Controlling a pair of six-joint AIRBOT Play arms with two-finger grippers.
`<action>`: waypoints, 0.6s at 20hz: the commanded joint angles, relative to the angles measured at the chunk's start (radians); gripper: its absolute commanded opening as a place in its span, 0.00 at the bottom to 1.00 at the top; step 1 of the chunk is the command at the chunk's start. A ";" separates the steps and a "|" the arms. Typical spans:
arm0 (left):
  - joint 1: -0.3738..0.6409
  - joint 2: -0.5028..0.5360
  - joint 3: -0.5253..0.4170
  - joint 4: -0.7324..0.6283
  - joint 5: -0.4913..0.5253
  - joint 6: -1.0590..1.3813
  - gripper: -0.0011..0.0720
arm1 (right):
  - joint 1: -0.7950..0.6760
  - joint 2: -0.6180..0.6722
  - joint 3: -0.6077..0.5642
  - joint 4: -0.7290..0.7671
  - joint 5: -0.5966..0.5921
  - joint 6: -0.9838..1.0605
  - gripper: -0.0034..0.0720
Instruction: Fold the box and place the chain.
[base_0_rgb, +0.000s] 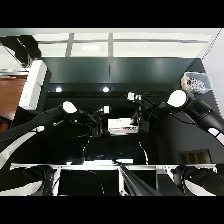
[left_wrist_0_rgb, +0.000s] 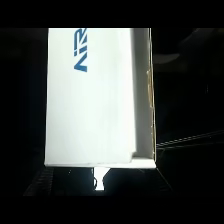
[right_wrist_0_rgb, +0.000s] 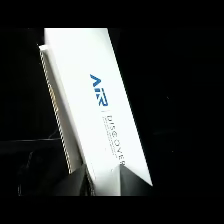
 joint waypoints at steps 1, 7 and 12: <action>0.000 0.000 0.001 0.000 0.000 0.000 0.62 | 0.001 -0.002 0.000 -0.001 0.002 0.000 0.31; 0.000 0.000 0.001 0.000 0.000 0.000 0.62 | 0.001 -0.002 -0.007 -0.001 0.013 0.000 0.42; 0.000 0.000 0.001 0.000 0.000 0.000 0.62 | 0.001 -0.003 -0.013 0.000 0.020 0.000 0.42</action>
